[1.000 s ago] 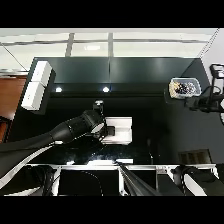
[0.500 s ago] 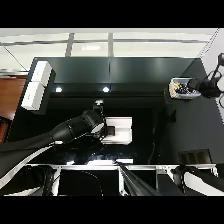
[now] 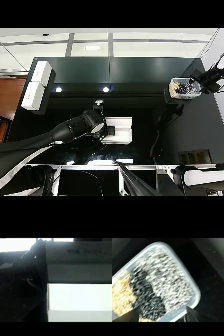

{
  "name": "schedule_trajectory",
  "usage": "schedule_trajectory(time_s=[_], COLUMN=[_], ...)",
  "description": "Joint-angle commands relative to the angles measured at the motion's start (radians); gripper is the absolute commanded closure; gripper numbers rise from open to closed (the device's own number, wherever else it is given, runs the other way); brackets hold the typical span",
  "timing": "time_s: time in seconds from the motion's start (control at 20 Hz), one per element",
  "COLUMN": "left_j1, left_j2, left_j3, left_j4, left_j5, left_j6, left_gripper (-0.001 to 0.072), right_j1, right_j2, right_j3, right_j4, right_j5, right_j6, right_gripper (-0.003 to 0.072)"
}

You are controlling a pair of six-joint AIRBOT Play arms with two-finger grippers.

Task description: Fold the box and place the chain.

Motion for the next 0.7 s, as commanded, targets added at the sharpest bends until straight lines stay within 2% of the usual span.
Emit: schedule_trajectory(time_s=[0.0, 0.6, 0.65], left_j1=[0.0, 0.001, 0.001], left_j2=[0.0, 0.0, 0.0], left_j3=[0.0, 0.0, 0.0], left_j4=[0.0, 0.0, 0.0], left_j5=[-0.005, -0.005, -0.005], left_j6=[0.0, 0.0, 0.0], left_gripper=[0.0682, 0.0682, 0.0682], right_j1=[-0.037, -0.05, -0.05], right_j2=[-0.063, -0.145, -0.149], right_j3=[0.058, 0.059, 0.059], right_j4=[0.018, 0.046, 0.046], right_j5=[0.049, -0.044, -0.046], right_j6=[0.085, 0.113, 0.113], right_gripper=[0.007, 0.0073, 0.0143])
